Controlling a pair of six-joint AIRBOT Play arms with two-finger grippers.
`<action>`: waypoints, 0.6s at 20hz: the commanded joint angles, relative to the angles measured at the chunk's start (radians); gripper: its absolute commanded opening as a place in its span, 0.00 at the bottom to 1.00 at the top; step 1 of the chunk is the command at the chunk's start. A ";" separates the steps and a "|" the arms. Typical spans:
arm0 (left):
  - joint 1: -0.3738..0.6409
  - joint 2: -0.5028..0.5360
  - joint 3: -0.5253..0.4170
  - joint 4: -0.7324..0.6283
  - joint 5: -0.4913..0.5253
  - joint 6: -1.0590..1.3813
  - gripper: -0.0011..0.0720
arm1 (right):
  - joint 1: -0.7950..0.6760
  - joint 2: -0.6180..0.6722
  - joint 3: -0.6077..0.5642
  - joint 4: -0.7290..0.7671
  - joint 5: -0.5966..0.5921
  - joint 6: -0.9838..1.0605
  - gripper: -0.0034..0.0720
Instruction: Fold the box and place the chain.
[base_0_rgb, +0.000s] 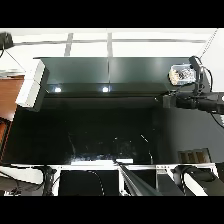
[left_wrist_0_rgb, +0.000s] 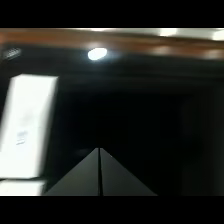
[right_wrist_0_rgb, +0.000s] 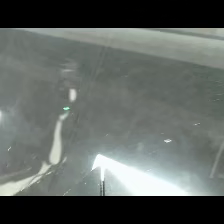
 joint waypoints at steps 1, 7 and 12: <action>-0.092 0.152 -0.101 -0.275 -0.017 0.051 0.04 | 0.081 0.000 0.000 -0.027 0.060 0.000 0.07; -0.372 0.689 -0.768 -0.078 0.198 0.102 0.05 | 0.182 0.000 0.000 -0.375 -0.084 0.147 0.07; -0.377 1.092 -1.351 -0.023 0.441 0.102 0.05 | 0.128 -0.001 -0.087 -0.735 -0.381 0.427 0.07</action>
